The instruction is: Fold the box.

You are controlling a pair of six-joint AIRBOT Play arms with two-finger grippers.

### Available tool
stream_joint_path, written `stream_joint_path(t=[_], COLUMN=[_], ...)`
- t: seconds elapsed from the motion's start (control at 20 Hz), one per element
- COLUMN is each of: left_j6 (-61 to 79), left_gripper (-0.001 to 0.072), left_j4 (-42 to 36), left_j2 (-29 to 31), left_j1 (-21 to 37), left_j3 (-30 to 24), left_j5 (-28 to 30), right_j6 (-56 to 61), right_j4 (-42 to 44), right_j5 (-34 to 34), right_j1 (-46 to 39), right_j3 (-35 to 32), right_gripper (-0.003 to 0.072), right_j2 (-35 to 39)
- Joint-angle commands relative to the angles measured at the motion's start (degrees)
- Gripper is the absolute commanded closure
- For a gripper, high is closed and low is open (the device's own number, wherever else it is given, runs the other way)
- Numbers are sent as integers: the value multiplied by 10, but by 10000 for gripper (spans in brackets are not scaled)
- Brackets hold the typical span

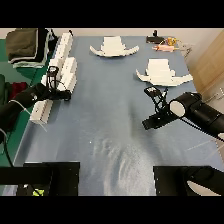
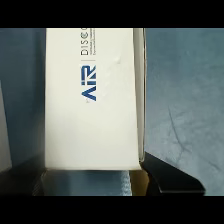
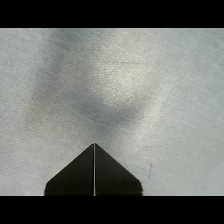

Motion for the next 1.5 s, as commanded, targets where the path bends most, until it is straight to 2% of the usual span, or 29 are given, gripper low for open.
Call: stream_joint_path(t=[0.0,0.25,0.4,0.75,1.3,1.35,1.4,1.45], left_j6=[-1,-1,-1,-30,-24,-24,-24,-27], left_gripper=[186,187,186,186,186,173,111,11], left_j4=[0,-1,-1,-2,-2,-2,-2,-2], left_j2=[-75,-142,-167,-175,-175,-175,-175,-175], left_j1=[3,3,10,46,44,45,45,45], left_j3=[70,151,186,189,189,189,189,189], left_j5=[6,5,-17,-25,-18,-18,-19,-20], right_j6=[0,0,0,0,0,0,0,0], right_j4=[0,0,0,0,0,0,0,0], right_j5=[0,0,0,0,0,0,0,0], right_j1=[0,0,0,0,0,0,0,0], right_j3=[0,0,0,0,0,0,0,0], right_gripper=[684,684,684,684,684,684,684,683], right_j2=[0,0,0,0,0,0,0,0])
